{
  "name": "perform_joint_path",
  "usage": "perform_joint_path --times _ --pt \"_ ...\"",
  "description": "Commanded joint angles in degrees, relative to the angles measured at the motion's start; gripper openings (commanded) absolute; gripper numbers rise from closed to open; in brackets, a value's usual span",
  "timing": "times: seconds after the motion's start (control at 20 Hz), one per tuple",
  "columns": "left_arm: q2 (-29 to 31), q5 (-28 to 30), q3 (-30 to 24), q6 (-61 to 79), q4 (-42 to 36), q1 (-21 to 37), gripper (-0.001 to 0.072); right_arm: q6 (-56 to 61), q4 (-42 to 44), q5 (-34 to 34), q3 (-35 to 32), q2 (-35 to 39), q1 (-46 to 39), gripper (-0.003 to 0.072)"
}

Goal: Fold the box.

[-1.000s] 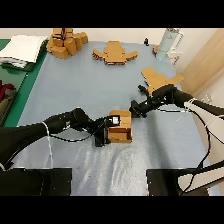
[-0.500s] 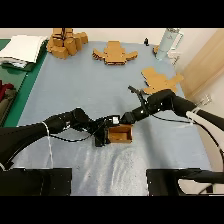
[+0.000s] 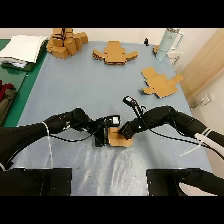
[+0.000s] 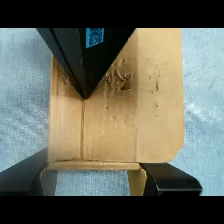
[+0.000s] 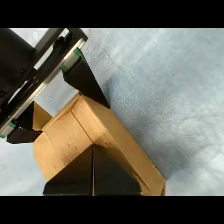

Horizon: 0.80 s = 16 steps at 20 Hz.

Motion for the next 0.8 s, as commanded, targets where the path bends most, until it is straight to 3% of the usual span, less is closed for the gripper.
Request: perform_joint_path --times 0.0,0.45,0.75 --pt "-0.02 0.02 0.02 -0.02 0.0 0.0 0.0513 2.54 -5.07 5.6 -0.9 4.26 2.58 0.0003" --pt "-0.02 0.02 0.02 -0.02 0.0 0.0 0.0513 3.02 -8.28 5.44 -1.22 13.51 2.86 0.0004" --pt "-0.02 0.02 0.02 0.0 0.0 0.0 0.0513 5.62 -24.96 5.64 -3.43 17.18 14.29 0.0004"
